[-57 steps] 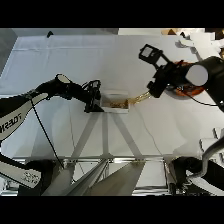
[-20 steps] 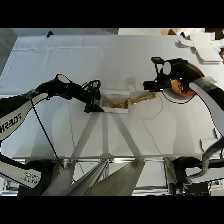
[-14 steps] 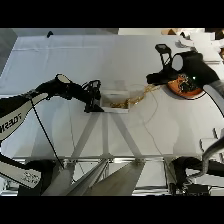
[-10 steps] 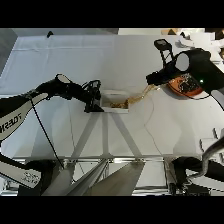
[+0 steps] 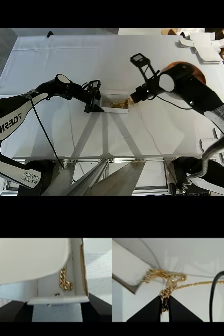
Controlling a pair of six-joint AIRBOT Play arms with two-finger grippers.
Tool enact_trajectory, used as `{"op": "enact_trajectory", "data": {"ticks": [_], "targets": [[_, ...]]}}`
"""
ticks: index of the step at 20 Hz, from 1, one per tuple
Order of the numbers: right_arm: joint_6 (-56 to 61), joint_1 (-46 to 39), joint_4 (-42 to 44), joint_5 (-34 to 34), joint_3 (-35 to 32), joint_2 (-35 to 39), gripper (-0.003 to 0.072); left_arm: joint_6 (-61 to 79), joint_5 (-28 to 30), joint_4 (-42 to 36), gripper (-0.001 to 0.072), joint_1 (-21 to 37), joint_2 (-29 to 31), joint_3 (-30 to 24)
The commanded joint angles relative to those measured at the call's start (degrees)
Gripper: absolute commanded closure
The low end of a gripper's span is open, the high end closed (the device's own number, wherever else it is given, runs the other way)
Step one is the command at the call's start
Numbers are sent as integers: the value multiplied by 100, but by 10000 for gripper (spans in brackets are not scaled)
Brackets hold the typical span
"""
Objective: Fold the box and place the chain.
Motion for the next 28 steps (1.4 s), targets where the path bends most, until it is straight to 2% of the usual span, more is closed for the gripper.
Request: {"op": "enact_trajectory", "data": {"ticks": [1, 10, 17, 24, 25, 27, 28], "targets": [[332, 560, 0, -459, -22, -46, 680, 0, 0, 0, 452, 0, 0, -2], [450, 1410, 2, -1353, 118, -573, 680, 0, 0, 0, 452, 0, 0, -2], [446, 1473, 328, -2256, 149, -636, 679, 0, 0, 0, 452, 0, 0, -2], [442, 1471, 291, -2083, 149, -876, 672, 0, 0, 0, 452, 0, 0, -2], [442, 1471, 291, -2009, 149, -876, 624, 0, 0, 0, 452, 0, 0, -2], [442, 1473, 286, -1864, 149, -876, 471, 0, 0, 0, 452, 0, 0, -2], [442, 1473, 286, -1792, 149, -876, 462, 0, 0, 0, 452, 0, 0, -2]]}}
